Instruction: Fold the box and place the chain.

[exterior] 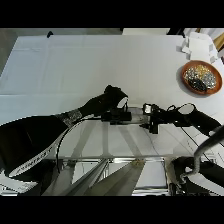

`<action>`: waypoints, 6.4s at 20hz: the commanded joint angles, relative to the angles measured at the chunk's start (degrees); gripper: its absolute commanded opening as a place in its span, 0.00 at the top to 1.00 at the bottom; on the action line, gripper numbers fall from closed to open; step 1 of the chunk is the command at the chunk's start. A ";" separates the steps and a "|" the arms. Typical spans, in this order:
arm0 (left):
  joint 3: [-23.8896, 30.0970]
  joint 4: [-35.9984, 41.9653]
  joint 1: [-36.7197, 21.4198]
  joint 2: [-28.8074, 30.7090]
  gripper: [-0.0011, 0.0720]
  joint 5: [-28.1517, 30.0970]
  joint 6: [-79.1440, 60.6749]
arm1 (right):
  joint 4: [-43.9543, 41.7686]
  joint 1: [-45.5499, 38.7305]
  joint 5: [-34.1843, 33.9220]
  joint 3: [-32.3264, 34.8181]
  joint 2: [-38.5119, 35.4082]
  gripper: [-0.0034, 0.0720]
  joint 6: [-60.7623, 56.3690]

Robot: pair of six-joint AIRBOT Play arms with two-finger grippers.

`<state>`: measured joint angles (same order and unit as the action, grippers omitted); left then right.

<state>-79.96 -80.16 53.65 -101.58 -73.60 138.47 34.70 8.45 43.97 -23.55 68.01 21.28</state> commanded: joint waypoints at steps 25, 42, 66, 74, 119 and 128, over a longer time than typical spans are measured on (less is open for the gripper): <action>33.66 17.29 -13.81 32.37 0.23 22.25 -116.45 | 0.00 0.00 0.00 -0.02 -0.04 0.42 0.02; 39.95 62.99 -21.22 17.35 0.02 31.39 -163.38 | 0.00 0.00 0.00 -0.02 -0.04 0.42 0.02; 39.89 69.00 -18.14 14.23 0.03 31.78 -170.42 | 0.00 0.00 0.00 -0.02 -0.04 0.42 0.02; 39.87 69.02 -17.68 14.23 0.88 32.28 -170.42 | 0.00 0.00 0.00 -0.02 -0.04 0.42 0.02; 39.89 69.02 -17.68 14.23 0.89 32.20 -170.40 | 18.40 -4.61 14.40 -0.02 -25.27 0.25 -20.04; 39.89 69.00 -17.68 14.23 0.89 32.20 -170.40 | -5.66 2.43 3.48 0.00 -24.41 0.93 -19.30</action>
<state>-40.05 -11.14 35.99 -87.31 -41.41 -31.92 35.46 7.33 55.48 -23.51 41.30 1.93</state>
